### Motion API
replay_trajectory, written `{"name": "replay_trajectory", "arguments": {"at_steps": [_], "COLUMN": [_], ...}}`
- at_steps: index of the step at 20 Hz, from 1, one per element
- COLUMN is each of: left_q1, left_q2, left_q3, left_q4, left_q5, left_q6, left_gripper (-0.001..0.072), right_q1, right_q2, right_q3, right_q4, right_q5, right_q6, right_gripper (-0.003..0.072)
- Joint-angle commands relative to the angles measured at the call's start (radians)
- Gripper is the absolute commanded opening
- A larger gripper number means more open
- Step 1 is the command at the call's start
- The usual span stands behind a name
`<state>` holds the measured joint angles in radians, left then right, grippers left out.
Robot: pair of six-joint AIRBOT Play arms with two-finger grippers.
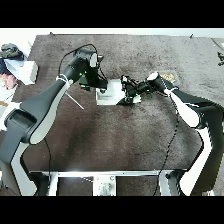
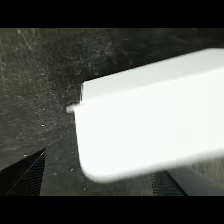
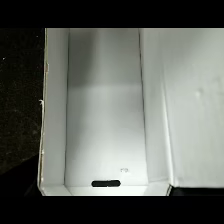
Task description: Fold the box and place the chain.
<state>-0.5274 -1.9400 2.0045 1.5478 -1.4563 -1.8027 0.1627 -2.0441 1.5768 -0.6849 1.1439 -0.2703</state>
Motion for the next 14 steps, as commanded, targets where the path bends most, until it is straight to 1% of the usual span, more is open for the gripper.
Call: {"name": "replay_trajectory", "arguments": {"at_steps": [1,2,4,6,7,8,9,10,11,12,14], "left_q1": [0.012,0.018,0.035,0.07,0.095,0.126,0.158,0.189,0.217,0.237,0.253], "left_q2": [0.068,0.097,0.179,0.288,0.35,0.41,0.457,0.488,0.5,0.5,0.501], "left_q3": [-0.031,-0.063,-0.178,-0.351,-0.461,-0.576,-0.677,-0.755,-0.8,-0.812,-0.812], "left_q4": [-0.004,-0.011,-0.052,-0.118,-0.164,-0.235,-0.335,-0.453,-0.559,-0.599,-0.601], "left_q5": [0.063,0.105,0.235,0.393,0.484,0.578,0.657,0.704,0.723,0.715,0.719], "left_q6": [0.121,0.145,0.166,0.2,0.266,0.363,0.506,0.654,0.759,0.775,0.77], "left_gripper": [0.0693,0.0693,0.0693,0.0693,0.0692,0.0692,0.0693,0.0693,0.0694,0.0695,0.0695], "right_q1": [0.0,0.0,0.0,0.0,0.0,0.0,0.0,0.0,0.0,0.0,0.0], "right_q2": [0.0,0.0,0.0,0.0,0.0,0.0,0.0,0.0,0.0,0.0,0.0], "right_q3": [0.0,0.0,0.0,0.0,0.0,0.0,0.0,0.0,0.0,0.0,0.0], "right_q4": [0.0,0.0,0.0,0.0,0.0,0.0,0.0,0.0,0.0,0.0,0.0], "right_q5": [0.0,0.0,0.001,0.001,0.0,0.0,0.0,0.0,0.0,0.0,0.0], "right_q6": [0.001,0.001,0.001,0.001,0.001,0.001,0.001,0.001,0.001,0.001,0.001], "right_gripper": [0.0346,0.0346,0.0346,0.0346,0.0346,0.0346,0.0346,0.0347,0.0346,0.0346,0.0346]}}
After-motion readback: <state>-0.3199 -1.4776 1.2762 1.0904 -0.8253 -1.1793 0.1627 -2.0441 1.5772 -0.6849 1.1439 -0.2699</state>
